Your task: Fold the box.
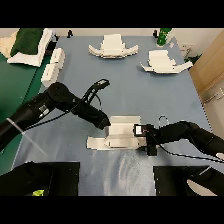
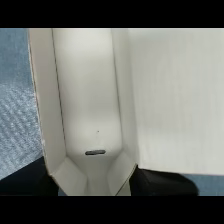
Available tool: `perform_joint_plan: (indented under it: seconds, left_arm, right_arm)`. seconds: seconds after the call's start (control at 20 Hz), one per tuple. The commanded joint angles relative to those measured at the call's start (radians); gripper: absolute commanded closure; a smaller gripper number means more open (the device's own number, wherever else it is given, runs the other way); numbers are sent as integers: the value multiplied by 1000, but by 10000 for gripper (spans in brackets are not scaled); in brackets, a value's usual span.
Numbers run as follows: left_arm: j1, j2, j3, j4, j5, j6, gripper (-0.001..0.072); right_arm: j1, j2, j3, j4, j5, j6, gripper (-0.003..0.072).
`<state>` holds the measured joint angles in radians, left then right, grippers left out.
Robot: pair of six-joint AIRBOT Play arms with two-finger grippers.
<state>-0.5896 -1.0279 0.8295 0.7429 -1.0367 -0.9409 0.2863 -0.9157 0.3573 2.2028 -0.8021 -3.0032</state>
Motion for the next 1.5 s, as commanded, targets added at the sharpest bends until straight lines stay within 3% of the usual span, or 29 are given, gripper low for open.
perform_joint_plan:
  seconds: [0.0,0.1,0.2,0.25,0.3,0.35,0.65,0.75,1.1,1.15,1.2,1.25,1.4,1.45]
  left_arm:
    - [-37,115,-63,52,-13,112,698]
    - [-38,156,-113,53,-15,189,696]
    - [-17,167,-174,47,-21,423,690]
    - [-4,166,-204,46,-7,513,415]
    - [7,165,-240,47,33,592,31]
    - [21,163,-271,47,72,661,11]
    - [34,134,-382,26,207,919,13]
    - [34,89,-382,-46,233,922,129]
    - [-72,-15,-382,-168,314,1002,130]
    - [-82,-23,-382,-176,323,1002,174]
    - [-89,-27,-382,-178,329,1006,438]
    - [-94,-31,-381,-179,344,1009,494]
    - [-110,-37,-381,-199,384,1009,497]
    - [-120,-38,-381,-209,383,1009,611]
  right_arm:
    - [0,1,1,0,0,0,209]
    - [0,1,1,0,0,0,209]
    - [0,1,1,0,0,0,208]
    - [0,1,1,0,0,0,209]
    - [0,1,1,0,0,0,209]
    - [0,1,1,0,0,0,209]
    - [0,1,1,0,0,0,209]
    - [0,1,1,0,0,0,208]
    - [0,1,1,0,0,0,209]
    - [0,1,1,0,0,0,209]
    - [0,1,1,0,0,0,209]
    - [0,1,1,0,0,0,209]
    - [0,1,1,0,0,0,209]
    - [0,1,1,0,0,0,209]
